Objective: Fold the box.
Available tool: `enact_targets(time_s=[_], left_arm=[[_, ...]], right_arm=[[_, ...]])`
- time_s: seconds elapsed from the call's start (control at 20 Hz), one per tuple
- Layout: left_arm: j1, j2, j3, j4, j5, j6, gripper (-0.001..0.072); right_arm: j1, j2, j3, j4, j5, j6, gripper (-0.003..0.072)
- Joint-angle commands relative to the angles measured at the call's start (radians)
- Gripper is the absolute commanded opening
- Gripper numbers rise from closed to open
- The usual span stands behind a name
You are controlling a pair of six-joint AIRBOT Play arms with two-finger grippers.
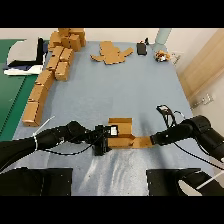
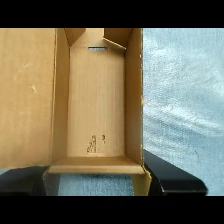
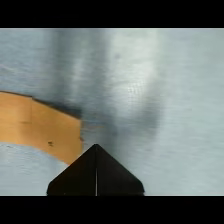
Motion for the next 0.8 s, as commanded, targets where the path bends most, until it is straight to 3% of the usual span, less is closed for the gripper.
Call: enact_targets(time_s=[0.0,0.3,0.75], left_arm=[[0.000,0.000,0.001,0.000,0.000,0.000,0.0515],[0.000,0.000,0.001,0.000,0.000,0.000,0.0515],[0.000,0.000,0.001,0.000,0.000,0.000,0.0515]], right_arm=[[-0.018,-0.034,-0.047,0.201,0.061,-0.096,0.0005],[-0.017,0.011,-0.047,0.307,0.061,-0.176,0.0005],[-0.018,-0.068,-0.058,0.312,0.121,-0.206,0.0004]])
